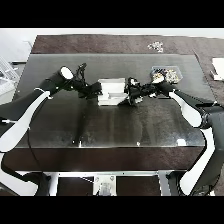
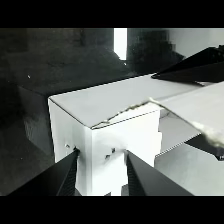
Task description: Fold the box and place the chain.
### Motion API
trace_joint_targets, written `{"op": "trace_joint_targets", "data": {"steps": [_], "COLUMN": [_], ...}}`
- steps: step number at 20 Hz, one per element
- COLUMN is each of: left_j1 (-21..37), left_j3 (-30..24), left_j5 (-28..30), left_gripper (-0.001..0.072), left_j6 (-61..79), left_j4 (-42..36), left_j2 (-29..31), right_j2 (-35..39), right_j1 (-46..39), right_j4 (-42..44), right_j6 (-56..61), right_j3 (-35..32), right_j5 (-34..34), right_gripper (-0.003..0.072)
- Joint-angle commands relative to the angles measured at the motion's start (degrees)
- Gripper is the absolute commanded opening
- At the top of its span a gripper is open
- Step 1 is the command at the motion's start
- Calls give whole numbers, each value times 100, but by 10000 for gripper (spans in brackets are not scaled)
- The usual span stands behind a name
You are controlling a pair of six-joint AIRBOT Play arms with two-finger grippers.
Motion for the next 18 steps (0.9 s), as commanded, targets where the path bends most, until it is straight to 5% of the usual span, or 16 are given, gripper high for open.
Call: {"op": "trace_joint_targets", "data": {"steps": [1,18], "left_j1": [-76,-398], "left_j3": [179,374], "left_j5": [-83,-286], "left_gripper": [349,349], "left_j6": [-310,-1613], "left_j4": [295,1370], "left_j2": [0,-160], "right_j2": [0,0], "right_j1": [0,0], "right_j4": [2,2], "right_j6": [4,4], "right_j3": [0,-2], "right_j5": [-4,-4], "right_gripper": [476,476]}}
